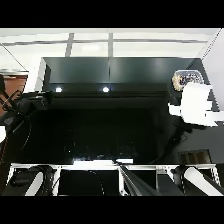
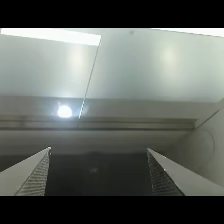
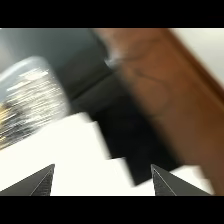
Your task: Fold the box and place the chain.
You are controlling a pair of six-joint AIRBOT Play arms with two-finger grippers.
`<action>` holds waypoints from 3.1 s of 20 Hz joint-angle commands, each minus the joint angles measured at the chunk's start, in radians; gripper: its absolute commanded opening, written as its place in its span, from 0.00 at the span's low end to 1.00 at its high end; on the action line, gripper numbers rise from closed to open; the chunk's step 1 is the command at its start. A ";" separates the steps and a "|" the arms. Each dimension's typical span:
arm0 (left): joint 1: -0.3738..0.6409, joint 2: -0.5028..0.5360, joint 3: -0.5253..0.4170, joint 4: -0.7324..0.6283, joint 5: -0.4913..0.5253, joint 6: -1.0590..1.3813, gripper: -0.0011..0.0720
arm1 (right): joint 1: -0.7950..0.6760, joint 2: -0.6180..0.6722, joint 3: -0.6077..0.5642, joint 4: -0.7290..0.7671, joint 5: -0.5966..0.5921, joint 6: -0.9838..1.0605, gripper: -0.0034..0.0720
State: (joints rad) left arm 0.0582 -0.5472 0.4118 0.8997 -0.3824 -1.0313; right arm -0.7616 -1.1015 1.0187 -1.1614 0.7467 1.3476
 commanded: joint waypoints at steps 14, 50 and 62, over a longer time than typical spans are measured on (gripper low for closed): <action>0.000 -0.105 0.000 0.000 -0.046 -0.001 0.97 | -0.176 -0.573 0.353 -0.014 0.488 -0.380 0.98; -0.021 -0.417 0.097 -0.374 -0.526 0.240 0.97 | 0.799 0.171 -0.546 0.795 0.034 -0.661 0.06; -0.140 -1.022 0.527 -0.365 -0.896 0.419 0.97 | 0.994 0.171 -0.546 0.791 -0.072 -0.566 0.06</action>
State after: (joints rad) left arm -0.0257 -1.4616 0.8574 0.5385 -1.2106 -0.6712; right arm 0.2207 -0.9318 0.4732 -0.3710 0.6853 0.7654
